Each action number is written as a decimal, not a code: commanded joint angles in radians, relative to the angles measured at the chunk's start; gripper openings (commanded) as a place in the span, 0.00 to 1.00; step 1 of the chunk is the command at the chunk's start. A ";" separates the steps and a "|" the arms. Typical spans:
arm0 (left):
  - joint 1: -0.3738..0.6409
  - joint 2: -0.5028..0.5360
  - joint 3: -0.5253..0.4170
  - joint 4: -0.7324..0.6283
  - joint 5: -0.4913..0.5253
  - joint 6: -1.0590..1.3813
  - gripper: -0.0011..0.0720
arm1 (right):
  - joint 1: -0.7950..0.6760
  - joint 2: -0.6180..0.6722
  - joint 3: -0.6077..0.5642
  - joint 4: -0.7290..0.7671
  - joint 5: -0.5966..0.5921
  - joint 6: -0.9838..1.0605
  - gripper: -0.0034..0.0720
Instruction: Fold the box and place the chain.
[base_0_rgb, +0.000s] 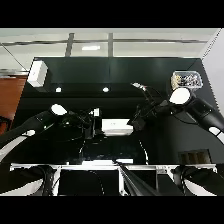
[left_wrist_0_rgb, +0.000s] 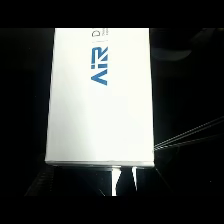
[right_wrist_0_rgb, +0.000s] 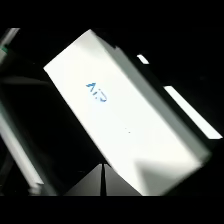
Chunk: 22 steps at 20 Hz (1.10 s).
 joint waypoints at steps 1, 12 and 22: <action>0.000 0.000 0.000 0.000 0.001 0.000 0.56 | -0.034 -0.010 -0.153 0.428 -0.026 -0.031 0.05; 0.000 0.000 0.000 -0.002 0.001 0.000 0.56 | -0.005 -0.076 -0.216 0.293 -0.292 0.148 0.06; 0.000 0.000 0.000 -0.008 0.001 0.000 0.56 | -0.008 -0.067 -0.203 0.255 -0.255 0.148 0.06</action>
